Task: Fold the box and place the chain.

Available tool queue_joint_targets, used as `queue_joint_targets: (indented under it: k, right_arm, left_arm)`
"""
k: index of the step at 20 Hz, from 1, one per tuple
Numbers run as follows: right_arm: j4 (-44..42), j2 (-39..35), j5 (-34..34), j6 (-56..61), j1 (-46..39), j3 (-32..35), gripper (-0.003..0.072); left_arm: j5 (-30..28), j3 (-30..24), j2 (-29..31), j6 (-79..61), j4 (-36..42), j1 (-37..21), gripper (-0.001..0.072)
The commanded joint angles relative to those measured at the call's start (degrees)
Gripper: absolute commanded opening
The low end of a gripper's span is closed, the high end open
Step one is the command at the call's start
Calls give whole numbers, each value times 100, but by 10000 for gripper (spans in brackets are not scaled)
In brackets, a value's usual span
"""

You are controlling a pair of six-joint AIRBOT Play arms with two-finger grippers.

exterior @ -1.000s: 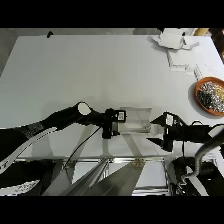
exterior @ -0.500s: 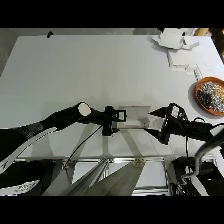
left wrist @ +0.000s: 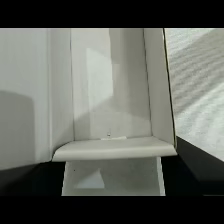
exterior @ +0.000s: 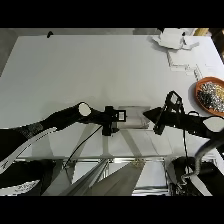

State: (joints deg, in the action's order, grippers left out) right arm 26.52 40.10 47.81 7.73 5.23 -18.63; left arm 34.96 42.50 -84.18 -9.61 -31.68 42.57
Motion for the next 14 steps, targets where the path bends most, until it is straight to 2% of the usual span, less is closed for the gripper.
queue_joint_targets:
  k: [1, 6, 8, 10, 12, 14]
  right_arm:
    - [-960, 938, -1060, -221, 4, -4, 35]
    - [-555, 1941, -1217, -26, 4, -4, 36]
    - [-426, 1985, -1115, 26, 4, -9, 42]
    - [-367, 1897, -732, 184, 0, -146, 61]
    - [240, 1657, -164, 603, 0, -501, 61]
    - [1609, 1298, 442, 1257, 0, -935, 61]
  left_arm:
    - [0, -4, -2, -2, -9, -7, 252]
    - [0, -4, -2, 0, -9, -7, 252]
    - [0, -4, -2, -2, -9, -7, 252]
    - [0, -4, -2, -2, -9, -7, 252]
    - [0, -4, -2, -2, -9, -7, 252]
    - [0, -4, -2, -2, -9, -7, 252]
